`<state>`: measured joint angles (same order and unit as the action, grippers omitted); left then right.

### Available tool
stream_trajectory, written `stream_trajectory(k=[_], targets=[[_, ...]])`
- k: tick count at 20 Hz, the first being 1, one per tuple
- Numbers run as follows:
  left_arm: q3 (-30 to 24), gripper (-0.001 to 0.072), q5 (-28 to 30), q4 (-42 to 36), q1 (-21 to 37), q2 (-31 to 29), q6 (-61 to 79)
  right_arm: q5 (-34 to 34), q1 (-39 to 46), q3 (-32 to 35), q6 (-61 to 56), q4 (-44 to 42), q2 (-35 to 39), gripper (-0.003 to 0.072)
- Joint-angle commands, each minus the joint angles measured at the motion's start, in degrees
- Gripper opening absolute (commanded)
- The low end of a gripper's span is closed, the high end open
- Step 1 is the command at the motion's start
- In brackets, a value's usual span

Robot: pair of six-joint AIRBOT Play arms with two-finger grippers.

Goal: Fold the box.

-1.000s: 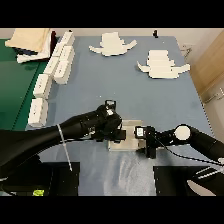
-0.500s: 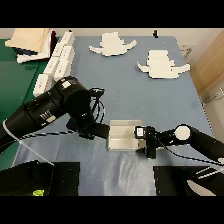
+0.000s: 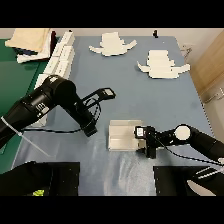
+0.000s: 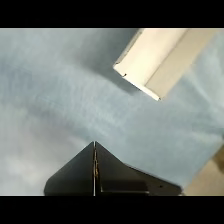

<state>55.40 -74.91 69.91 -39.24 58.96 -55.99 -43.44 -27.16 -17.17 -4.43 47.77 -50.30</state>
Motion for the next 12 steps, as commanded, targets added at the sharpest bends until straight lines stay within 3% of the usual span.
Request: stream_trajectory(k=[1, 2, 6, 7, 9, 12], targets=[[-10.97, 0.0546, 10.05, -16.76, 9.14, -1.16, 31.8, 0.0, -0.04, -0.02, -0.02, -0.02, -0.02, 0.0502], [-14.4, 0.0606, 12.76, -18.91, 10.27, -1.18, 35.41, 0.0, -0.04, -0.02, 0.0, -0.02, -0.04, 0.0502], [-25.83, 0.0609, 22.45, -27.8, 11.39, -1.57, 57.29, -0.02, -0.07, -0.02, 0.0, -0.02, 0.0, 0.0502], [-27.8, 0.0692, 24.15, -31.56, 10.86, -1.57, 61.24, -0.02, -0.07, -0.02, -0.02, -0.02, 0.0, 0.0502], [-30.97, 0.0693, 29.09, -39.47, 8.7, -1.57, 67.67, -0.02, -0.07, -0.02, -0.02, -0.02, 0.0, 0.0502], [-31.8, 0.0693, 33.68, -41.92, 4.92, -1.51, 67.95, -0.02, -0.07, -0.02, 0.0, -0.02, 0.0, 0.0502]])
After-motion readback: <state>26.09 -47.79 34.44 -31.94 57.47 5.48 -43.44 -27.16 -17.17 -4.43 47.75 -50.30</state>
